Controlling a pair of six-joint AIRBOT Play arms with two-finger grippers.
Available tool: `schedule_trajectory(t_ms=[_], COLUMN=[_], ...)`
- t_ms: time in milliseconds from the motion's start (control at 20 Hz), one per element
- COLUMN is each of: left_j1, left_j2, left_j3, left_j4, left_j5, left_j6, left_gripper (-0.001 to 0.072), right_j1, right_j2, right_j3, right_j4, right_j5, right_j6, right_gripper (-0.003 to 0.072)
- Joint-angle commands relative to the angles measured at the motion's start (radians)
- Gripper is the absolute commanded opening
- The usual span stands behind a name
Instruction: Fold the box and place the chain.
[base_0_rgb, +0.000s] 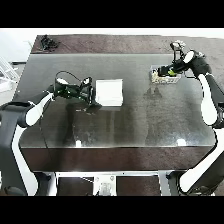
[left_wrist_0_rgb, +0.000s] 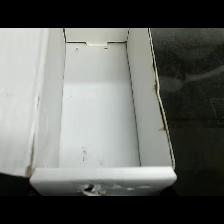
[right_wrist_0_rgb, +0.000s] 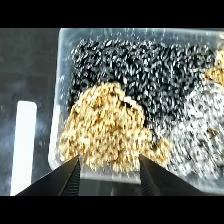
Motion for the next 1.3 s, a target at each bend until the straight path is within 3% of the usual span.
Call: schedule_trajectory(t_ms=[0, 150, 400, 450, 750, 1250], left_j1=[0.001, 0.001, 0.001, 0.001, 0.001, 0.001], left_j2=[0.0, 0.0, 0.0, 0.0, 0.0, 0.0], left_j3=[0.0, 0.0, 0.0, 0.0, 0.0, 0.0], left_j4=[0.0, 0.0, 0.0, 0.0, 0.0, 0.0], left_j5=[0.001, 0.001, 0.001, 0.0, 0.0, 0.0], left_j6=[0.0, 0.0, 0.0, 0.0, 0.0, 0.0], left_gripper=[0.0038, 0.0039, 0.0039, 0.0039, 0.0039, 0.0039], right_j1=[-0.002, 0.001, 0.011, 0.011, 0.043, 0.235], right_j2=[-0.032, -0.051, -0.054, -0.045, 0.14, 0.565], right_j3=[0.002, 0.002, 0.026, 0.048, 0.132, 0.132], right_j4=[0.076, 0.087, 0.076, 0.069, -0.067, -0.077], right_j5=[-0.041, -0.04, -0.04, -0.036, 0.037, 0.033], right_j6=[-0.031, -0.031, 0.003, 0.044, 0.054, -0.01], right_gripper=[0.042, 0.0415, 0.0044, 0.0009, 0.0007, 0.0008])
